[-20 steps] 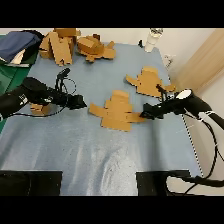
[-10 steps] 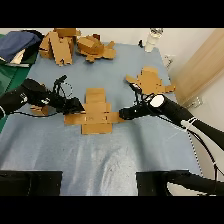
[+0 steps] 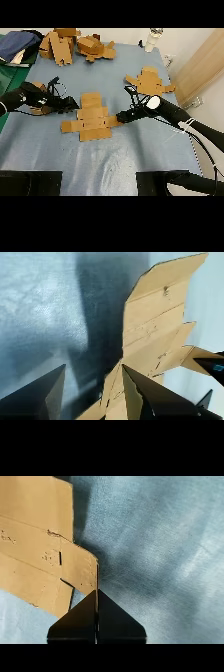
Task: Fold the box.
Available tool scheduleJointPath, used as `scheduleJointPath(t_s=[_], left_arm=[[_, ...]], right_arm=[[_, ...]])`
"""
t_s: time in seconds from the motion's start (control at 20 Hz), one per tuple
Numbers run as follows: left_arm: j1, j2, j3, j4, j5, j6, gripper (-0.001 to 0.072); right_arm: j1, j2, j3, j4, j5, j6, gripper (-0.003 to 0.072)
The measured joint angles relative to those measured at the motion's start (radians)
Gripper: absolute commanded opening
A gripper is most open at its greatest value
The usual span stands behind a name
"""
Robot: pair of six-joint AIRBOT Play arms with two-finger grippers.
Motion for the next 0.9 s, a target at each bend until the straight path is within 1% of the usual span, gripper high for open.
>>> scheduleJointPath(t_s=[0.3, 0.4, 0.65, 0.7, 0.75, 0.8, 0.9], left_arm=[[-0.004, -0.085, 0.030, -0.231, 0.003, 0.183, 0.0546], [-0.006, -0.113, 0.049, -0.286, -0.003, 0.225, 0.0546], [-0.050, -0.174, 0.090, -0.342, -0.022, 0.278, 0.0544], [-0.062, -0.182, 0.094, -0.346, -0.023, 0.285, 0.0527], [-0.073, -0.191, 0.097, -0.350, -0.023, 0.293, 0.0470], [-0.081, -0.198, 0.098, -0.352, -0.023, 0.301, 0.0457], [-0.096, -0.208, 0.101, -0.359, -0.031, 0.318, 0.0457]], right_arm=[[0.002, 0.000, 0.000, -0.042, 0.019, 0.010, 0.0001], [0.001, 0.000, 0.000, -0.056, 0.021, 0.014, 0.0001], [0.001, 0.000, 0.000, -0.070, 0.026, 0.024, 0.0002], [0.001, 0.000, 0.000, -0.071, 0.026, 0.026, 0.0002], [0.001, 0.000, 0.000, -0.071, 0.026, 0.026, 0.0002], [0.001, 0.000, 0.000, -0.072, 0.026, 0.027, 0.0001], [0.001, 0.000, 0.000, -0.074, 0.027, 0.028, 0.0002]])
